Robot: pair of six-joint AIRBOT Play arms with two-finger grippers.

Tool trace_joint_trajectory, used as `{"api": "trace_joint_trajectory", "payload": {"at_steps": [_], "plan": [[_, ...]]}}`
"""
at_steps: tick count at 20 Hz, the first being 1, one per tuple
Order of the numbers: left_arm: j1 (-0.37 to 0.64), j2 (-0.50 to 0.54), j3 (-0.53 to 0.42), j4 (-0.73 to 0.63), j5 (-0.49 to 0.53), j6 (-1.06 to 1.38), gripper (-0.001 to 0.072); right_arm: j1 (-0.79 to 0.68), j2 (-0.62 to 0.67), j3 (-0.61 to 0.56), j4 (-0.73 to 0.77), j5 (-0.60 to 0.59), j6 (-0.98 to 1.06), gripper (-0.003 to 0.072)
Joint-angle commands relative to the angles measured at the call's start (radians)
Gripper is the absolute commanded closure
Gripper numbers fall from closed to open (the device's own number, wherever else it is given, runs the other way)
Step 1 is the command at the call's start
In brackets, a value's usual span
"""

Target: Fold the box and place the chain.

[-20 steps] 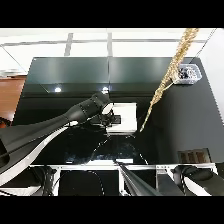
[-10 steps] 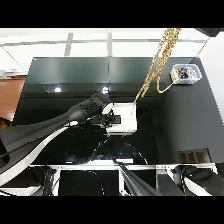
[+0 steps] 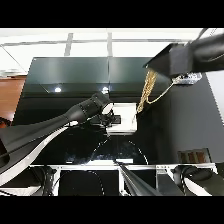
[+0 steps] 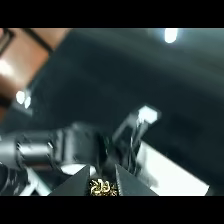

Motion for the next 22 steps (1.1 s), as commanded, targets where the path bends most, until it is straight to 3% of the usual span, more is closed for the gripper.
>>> {"api": "trace_joint_trajectory", "payload": {"at_steps": [1,15,16,17,18,22], "plan": [[0.001,0.000,0.001,0.000,0.002,0.000,0.0682,0.021,0.001,-0.146,0.037,-0.016,0.002,0.0677],[0.001,0.000,0.001,0.001,0.002,0.000,0.0682,0.045,0.000,-0.784,0.045,-0.413,0.031,0.0669],[0.001,0.000,0.001,0.000,0.001,0.000,0.0682,0.045,0.000,-0.803,0.045,-0.429,0.031,0.0593],[0.001,0.000,0.001,0.000,0.001,0.000,0.0682,0.043,0.000,-0.807,0.037,-0.434,0.029,0.0442],[0.001,0.000,0.001,0.000,0.002,0.000,0.0681,0.032,0.001,-0.804,0.027,-0.433,0.028,0.0403],[0.001,0.000,0.001,0.000,0.001,0.000,0.0682,-0.132,0.001,-0.788,0.016,-0.397,-0.002,0.0403]]}}
